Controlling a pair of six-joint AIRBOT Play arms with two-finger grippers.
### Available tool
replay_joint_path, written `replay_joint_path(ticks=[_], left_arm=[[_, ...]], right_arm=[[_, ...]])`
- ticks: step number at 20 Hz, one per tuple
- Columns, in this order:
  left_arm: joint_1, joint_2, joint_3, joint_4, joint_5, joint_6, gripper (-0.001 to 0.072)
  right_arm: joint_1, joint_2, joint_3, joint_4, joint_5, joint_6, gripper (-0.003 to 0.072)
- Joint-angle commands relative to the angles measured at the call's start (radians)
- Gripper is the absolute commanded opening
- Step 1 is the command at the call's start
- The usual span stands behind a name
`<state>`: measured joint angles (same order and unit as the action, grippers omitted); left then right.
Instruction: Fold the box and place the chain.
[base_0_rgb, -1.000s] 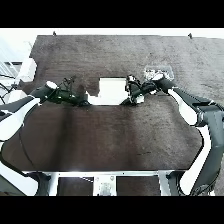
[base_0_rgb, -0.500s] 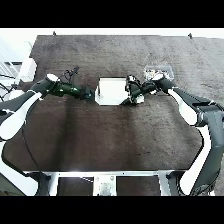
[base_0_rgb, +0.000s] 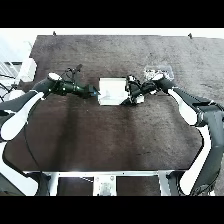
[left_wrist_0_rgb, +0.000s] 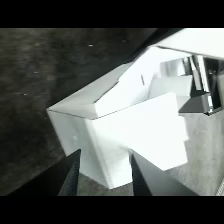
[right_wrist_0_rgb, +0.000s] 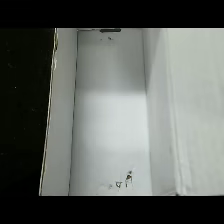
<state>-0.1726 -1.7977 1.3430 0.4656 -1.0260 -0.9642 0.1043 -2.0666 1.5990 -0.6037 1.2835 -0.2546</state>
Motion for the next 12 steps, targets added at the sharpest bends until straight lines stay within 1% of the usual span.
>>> replay_joint_path(ticks=[1,6,10,12], left_arm=[[-0.013,-0.001,0.001,-0.010,0.018,-0.036,0.0372],[-0.031,-0.001,0.001,-0.008,0.026,-0.075,0.0372],[-0.058,-0.001,0.007,0.018,0.053,-0.136,0.0373],[-0.072,-0.001,0.035,0.085,0.052,-0.203,0.0373]], right_arm=[[0.000,0.000,0.001,0.000,0.000,0.000,0.0556],[0.000,0.000,0.001,0.001,0.000,0.000,0.0556],[0.000,0.000,0.001,0.000,0.000,0.000,0.0556],[0.000,0.000,0.001,0.000,0.000,0.000,0.0556]])
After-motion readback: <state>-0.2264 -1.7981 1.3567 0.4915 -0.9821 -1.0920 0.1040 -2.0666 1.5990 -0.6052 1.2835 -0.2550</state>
